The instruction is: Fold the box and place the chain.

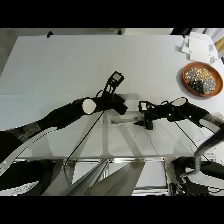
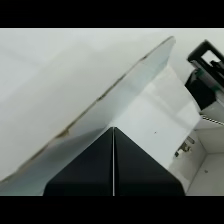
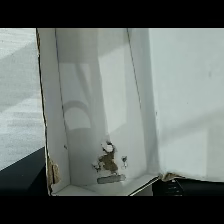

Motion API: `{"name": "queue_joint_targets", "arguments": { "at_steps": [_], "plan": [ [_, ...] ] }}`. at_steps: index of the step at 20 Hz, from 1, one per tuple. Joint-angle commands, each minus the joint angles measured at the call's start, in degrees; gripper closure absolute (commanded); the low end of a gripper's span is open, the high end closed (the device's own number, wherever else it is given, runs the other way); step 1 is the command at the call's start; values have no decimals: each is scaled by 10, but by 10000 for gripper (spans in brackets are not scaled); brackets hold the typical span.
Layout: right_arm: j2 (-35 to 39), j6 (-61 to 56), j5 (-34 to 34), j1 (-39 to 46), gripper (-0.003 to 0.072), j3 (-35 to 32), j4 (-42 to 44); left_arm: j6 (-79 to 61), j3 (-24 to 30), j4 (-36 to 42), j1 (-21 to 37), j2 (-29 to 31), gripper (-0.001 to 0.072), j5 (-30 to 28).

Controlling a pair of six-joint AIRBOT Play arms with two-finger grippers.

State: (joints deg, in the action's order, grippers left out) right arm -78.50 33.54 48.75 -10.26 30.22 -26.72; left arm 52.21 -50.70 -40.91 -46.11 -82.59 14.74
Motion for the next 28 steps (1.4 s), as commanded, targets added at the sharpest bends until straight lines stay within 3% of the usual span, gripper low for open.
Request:
{"name": "queue_joint_targets", "arguments": {
  "at_steps": [1, 8, 14, 18, 23, 28],
  "plan": [
    [0, 0, -1, 0, 265, 0, 0, 21, 0, 2, -1, -21, 709, -13],
    [0, 0, -1, 0, 265, 0, 0, 18, 0, -17, -4, -14, 709, 11],
    [0, 0, -1, 0, 265, 0, 0, 36, 0, -159, -1, 75, 709, 76],
    [0, 0, -1, 0, 265, 0, 0, 36, 0, -227, 9, 121, 710, 157],
    [0, 0, -1, 0, 265, 0, 0, 34, 6, -295, 13, 121, 710, 260],
    [0, 0, -1, 0, 265, 0, 0, 12, 86, -291, 30, 121, 709, 213]
  ]
}}
